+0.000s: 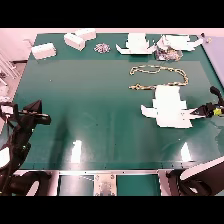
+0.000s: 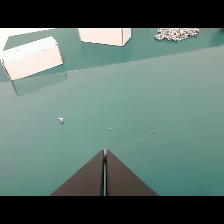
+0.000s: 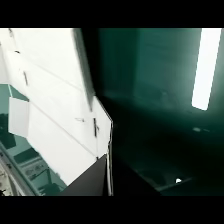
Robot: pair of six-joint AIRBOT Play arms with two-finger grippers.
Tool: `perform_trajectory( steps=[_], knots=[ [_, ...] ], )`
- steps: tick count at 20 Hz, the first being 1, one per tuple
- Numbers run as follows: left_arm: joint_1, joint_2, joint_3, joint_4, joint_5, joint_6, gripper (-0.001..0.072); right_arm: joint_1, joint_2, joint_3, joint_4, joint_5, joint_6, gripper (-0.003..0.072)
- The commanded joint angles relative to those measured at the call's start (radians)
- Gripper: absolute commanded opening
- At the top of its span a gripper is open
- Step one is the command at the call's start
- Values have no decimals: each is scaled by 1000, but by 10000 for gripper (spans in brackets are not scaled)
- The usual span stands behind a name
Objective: Fold the box and place the chain.
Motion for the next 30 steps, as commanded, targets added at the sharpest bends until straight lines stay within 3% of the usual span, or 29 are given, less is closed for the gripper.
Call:
perform_trajectory(
  steps=[1, 6, 9, 11, 18, 23, 30],
  knots=[
    [0, 1, 1, 0, 0, 0, 19, 82, 103, -139, 100, 10, -6, 0],
    [0, 1, 1, 0, 0, 0, 19, 287, 281, -395, 377, -6, -95, -2],
    [0, 1, 1, 0, 0, 0, 19, 400, 375, -491, 488, -185, -85, -2],
    [0, 1, 1, 0, 0, 0, 19, 475, 415, -526, 481, -317, -28, -2],
    [0, 1, 1, 0, 0, 0, 20, 779, 405, -538, 478, -727, 22, -2],
    [0, 1, 1, 0, -4, 1, 20, 830, 337, -538, 473, -800, 11, -2],
    [0, 1, 1, 0, -8, -11, 19, 831, 336, -535, 472, -824, -16, -2]
  ],
)
